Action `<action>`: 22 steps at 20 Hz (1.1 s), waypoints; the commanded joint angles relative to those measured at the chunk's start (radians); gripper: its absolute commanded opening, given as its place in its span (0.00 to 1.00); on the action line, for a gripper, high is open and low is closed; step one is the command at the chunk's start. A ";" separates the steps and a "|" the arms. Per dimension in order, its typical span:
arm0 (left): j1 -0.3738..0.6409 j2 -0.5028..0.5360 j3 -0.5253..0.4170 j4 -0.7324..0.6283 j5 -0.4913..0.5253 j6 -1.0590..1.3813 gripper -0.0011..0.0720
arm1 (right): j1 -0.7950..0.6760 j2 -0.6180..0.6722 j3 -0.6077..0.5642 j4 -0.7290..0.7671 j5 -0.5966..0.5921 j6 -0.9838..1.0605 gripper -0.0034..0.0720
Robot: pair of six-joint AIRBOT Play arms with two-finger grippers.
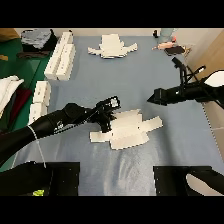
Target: Fold the box.
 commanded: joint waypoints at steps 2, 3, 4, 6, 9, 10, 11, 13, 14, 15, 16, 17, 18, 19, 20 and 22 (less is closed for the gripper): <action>-0.010 0.005 -0.011 -0.010 0.033 0.008 0.03 | 0.066 0.001 -0.122 -0.119 -0.019 0.092 0.05; -0.010 0.010 -0.011 -0.010 0.042 0.025 0.03 | 0.079 0.001 -0.152 -0.114 -0.041 0.092 0.05; -0.009 0.021 -0.008 -0.010 0.059 0.029 0.03 | 0.090 0.001 -0.174 -0.108 -0.049 0.092 0.05; -0.008 0.058 0.001 -0.001 0.075 0.035 0.03 | 0.102 0.001 -0.211 -0.105 -0.054 0.092 0.05; -0.008 0.078 0.002 -0.001 0.008 0.055 0.03 | 0.101 -0.005 -0.266 -0.109 -0.159 0.092 0.05; -0.009 0.077 0.000 -0.001 -0.018 0.056 0.03 | 0.101 -0.014 -0.272 -0.117 -0.198 0.092 0.05; -0.009 0.077 -0.002 -0.001 -0.025 0.056 0.03 | 0.101 -0.026 -0.275 -0.122 -0.221 0.092 0.05; -0.009 0.077 -0.003 0.001 -0.025 0.056 0.03 | 0.101 -0.051 -0.277 -0.138 -0.237 0.092 0.05; -0.009 0.077 -0.003 0.006 -0.031 0.056 0.03 | 0.101 -0.062 -0.278 -0.143 -0.238 0.092 0.05; -0.009 0.077 -0.003 0.008 -0.039 0.056 0.03 | 0.101 -0.070 -0.280 -0.147 -0.240 0.092 0.05; -0.009 0.077 -0.004 0.015 -0.040 0.056 0.03 | 0.102 -0.075 -0.280 -0.146 -0.239 0.092 0.05; -0.009 0.077 -0.006 0.017 -0.040 0.056 0.03 | 0.102 -0.073 -0.280 -0.145 -0.239 0.092 0.05; -0.009 0.077 -0.010 0.017 -0.040 0.056 0.03 | 0.102 -0.073 -0.280 -0.145 -0.237 0.092 0.05; -0.009 0.077 -0.016 0.017 -0.040 0.056 0.03 | 0.102 -0.073 -0.280 -0.145 -0.228 0.092 0.05; -0.009 0.077 -0.024 0.018 -0.040 0.057 0.03 | 0.102 -0.073 -0.280 -0.145 -0.221 0.092 0.05; -0.009 0.077 -0.037 0.018 -0.037 0.063 0.03 | 0.102 -0.072 -0.280 -0.122 -0.214 0.091 0.05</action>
